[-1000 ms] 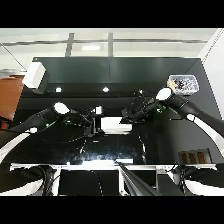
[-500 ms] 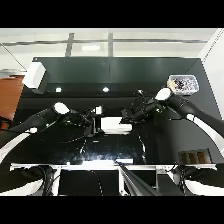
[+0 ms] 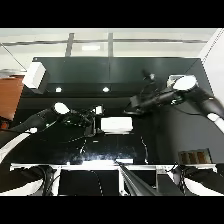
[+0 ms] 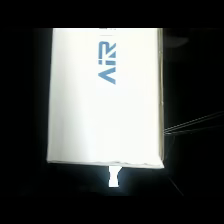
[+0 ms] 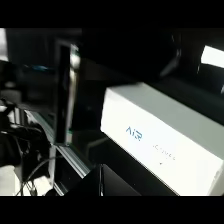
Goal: Fold the box and place the chain.
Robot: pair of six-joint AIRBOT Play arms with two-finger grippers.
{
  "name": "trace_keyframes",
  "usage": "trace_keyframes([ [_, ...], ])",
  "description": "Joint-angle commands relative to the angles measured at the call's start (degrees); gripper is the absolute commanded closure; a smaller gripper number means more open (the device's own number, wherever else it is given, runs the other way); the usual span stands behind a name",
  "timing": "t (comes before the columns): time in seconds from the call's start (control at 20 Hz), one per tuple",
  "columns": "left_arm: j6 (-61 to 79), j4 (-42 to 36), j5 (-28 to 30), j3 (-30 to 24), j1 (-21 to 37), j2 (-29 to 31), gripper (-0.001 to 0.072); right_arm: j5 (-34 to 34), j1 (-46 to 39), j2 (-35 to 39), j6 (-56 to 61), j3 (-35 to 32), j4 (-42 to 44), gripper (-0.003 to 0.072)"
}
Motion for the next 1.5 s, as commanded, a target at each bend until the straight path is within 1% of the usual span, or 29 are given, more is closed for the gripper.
trace_keyframes([
  [0.0,-2.2,0.1,-0.2,0.0,0.3,1.6,-0.0003,0.8,-7.4,7.2,-0.2,1.4,0.8,0.0662],
  [0.15,-5.3,1.1,-0.5,0.0,1.2,6.6,-0.0004,2.5,-11.5,10.4,-0.2,1.4,0.7,0.0661],
  [0.2,-7.7,3.1,-0.5,0.0,1.4,8.5,-0.0004,2.8,-12.1,10.8,-0.2,1.4,0.7,0.0662],
  [0.35,-19.4,13.1,-1.7,0.3,2.1,15.2,-0.0004,3.1,-12.4,10.9,-0.3,1.4,-0.1,0.0662],
  [0.45,-22.7,13.8,-3.9,1.4,2.1,18.0,-0.0003,2.3,-12.4,10.9,-0.4,1.4,-1.5,0.0662],
  [0.5,-24.7,13.2,-4.6,2.4,1.9,18.1,-0.0003,1.5,-12.4,10.9,-0.4,1.4,-2.0,0.0662],
  [0.65,-27.1,11.8,-5.0,6.0,0.1,14.8,-0.0003,-0.2,-12.4,10.9,-0.4,1.4,-3.1,0.0662],
  [0.85,-27.1,11.8,-8.1,12.4,-4.0,6.0,-0.0003,0.1,-12.3,10.9,-0.4,1.4,-3.8,0.0662],
  [1.0,-23.8,11.7,-8.0,15.1,-7.1,0.3,-0.0003,0.3,-12.2,10.9,-0.4,1.3,-5.9,0.0661],
  [1.1,-18.9,10.7,-7.0,15.5,-9.4,-0.4,-0.0002,0.4,-12.2,10.9,-0.4,1.3,-6.3,0.0661],
  [1.2,-18.3,9.8,-5.5,15.6,-10.7,-0.4,-0.0002,0.4,-12.2,10.9,-0.4,1.3,-7.0,0.0661],
  [1.35,-18.5,9.4,-5.6,15.6,-10.8,-0.6,-0.0002,0.3,-12.2,10.9,-0.4,1.3,-7.2,0.0661],
  [1.45,-18.4,8.7,-3.7,15.6,-10.9,-1.1,-0.0002,0.2,-12.2,10.9,-0.4,1.3,-7.2,0.0661],
])
